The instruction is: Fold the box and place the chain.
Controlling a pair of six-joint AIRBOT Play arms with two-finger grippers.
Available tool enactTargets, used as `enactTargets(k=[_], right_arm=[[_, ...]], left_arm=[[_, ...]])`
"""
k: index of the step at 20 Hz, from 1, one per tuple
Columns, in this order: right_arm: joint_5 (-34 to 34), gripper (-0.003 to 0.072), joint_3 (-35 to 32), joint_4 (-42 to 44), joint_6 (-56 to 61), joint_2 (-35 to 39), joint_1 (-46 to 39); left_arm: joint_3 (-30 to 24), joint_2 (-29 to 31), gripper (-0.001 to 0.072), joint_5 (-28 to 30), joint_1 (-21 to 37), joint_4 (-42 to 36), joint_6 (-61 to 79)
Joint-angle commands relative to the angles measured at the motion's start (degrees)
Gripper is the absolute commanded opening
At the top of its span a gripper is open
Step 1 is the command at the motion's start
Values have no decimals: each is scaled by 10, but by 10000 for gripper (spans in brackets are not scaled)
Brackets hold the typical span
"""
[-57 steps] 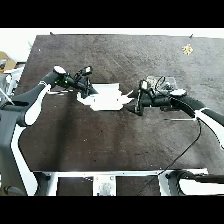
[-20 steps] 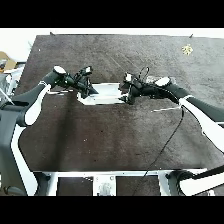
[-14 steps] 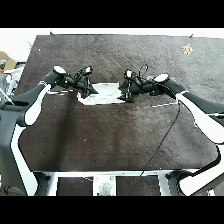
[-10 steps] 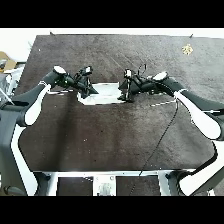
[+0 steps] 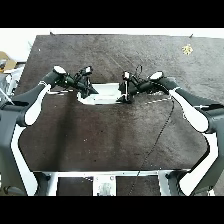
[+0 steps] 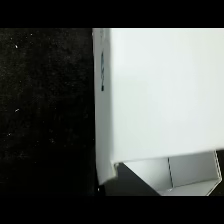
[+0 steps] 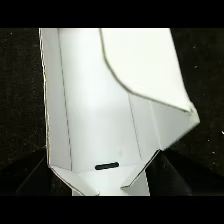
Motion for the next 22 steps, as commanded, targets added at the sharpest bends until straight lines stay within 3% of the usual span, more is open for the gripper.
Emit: enactTargets(k=[1,21,22], right_arm=[[16,671,23,9,-14,-25,5],[12,667,43,5,-29,-61,17],[12,629,43,4,-29,-61,17]], left_arm=[[0,0,15,0,0,0,0],[0,0,15,0,0,-1,0],[0,0,15,0,0,-1,0]])
